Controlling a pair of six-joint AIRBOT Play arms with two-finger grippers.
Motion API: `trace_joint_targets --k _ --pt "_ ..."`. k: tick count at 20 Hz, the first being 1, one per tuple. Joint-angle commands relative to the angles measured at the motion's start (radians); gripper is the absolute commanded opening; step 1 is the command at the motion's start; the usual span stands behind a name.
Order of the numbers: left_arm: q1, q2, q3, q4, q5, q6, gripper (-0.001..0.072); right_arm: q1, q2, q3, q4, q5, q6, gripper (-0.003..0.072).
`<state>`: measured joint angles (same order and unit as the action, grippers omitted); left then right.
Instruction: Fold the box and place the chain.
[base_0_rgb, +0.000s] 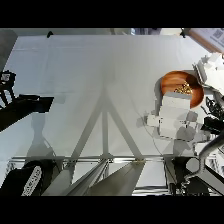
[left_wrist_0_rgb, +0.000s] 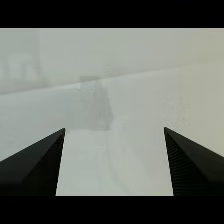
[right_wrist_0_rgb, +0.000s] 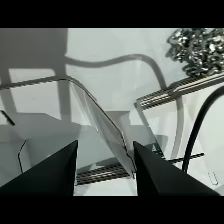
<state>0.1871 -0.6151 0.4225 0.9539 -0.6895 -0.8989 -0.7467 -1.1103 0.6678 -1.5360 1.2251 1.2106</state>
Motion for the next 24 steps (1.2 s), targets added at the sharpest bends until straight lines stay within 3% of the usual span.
trace_joint_targets --k 1,7,13,16,24 --pt "0.000 0.001 0.000 0.000 0.000 0.000 0.0697 -0.002 -0.006 0.000 0.015 0.018 -0.017 0.0322" --pt "0.000 0.001 0.000 0.000 0.000 0.000 0.0697 -0.002 -0.006 0.000 0.020 0.027 -0.088 0.0162" --pt "0.000 0.001 0.000 0.000 0.000 0.000 0.0697 -0.002 -0.006 0.000 0.060 -0.008 -0.145 0.0157" --pt "0.000 0.001 0.000 0.000 0.000 0.000 0.0697 -0.002 -0.006 0.000 0.083 -0.035 -0.146 0.0048" --pt "0.000 0.001 0.000 0.000 0.000 0.000 0.0697 -0.001 -0.005 0.000 0.109 -0.032 -0.148 0.0012"
